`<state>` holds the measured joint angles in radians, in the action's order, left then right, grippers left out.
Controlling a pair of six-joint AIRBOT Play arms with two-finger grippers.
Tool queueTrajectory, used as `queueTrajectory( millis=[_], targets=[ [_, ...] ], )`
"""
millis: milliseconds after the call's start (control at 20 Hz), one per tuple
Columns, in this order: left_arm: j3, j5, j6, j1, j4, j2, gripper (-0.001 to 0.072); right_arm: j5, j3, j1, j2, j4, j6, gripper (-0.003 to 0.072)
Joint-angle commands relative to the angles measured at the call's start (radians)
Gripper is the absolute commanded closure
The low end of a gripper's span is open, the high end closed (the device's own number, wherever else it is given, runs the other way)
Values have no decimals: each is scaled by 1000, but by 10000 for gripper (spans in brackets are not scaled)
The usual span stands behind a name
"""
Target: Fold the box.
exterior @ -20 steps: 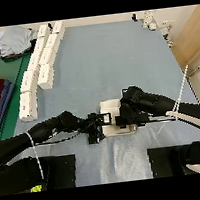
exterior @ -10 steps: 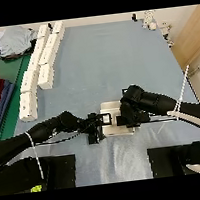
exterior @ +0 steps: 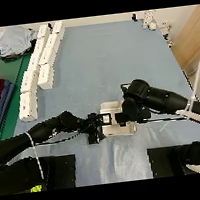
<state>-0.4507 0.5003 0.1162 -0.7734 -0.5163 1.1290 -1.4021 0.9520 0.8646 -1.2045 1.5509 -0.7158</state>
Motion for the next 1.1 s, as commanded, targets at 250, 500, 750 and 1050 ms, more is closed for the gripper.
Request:
queueTrajectory(
  millis=[250,500,750,1050],
  targets=[
    [0,0,0,0,0,0,268,-133,68,-269,199,-113,-213,677],
    [0,0,0,0,0,0,268,94,-13,-734,62,430,-670,685],
    [0,0,0,0,0,0,268,31,-11,-921,-221,1039,-1132,685],
    [0,0,0,0,0,0,268,-206,-5,-805,-360,1078,-1327,684]
  ],
)
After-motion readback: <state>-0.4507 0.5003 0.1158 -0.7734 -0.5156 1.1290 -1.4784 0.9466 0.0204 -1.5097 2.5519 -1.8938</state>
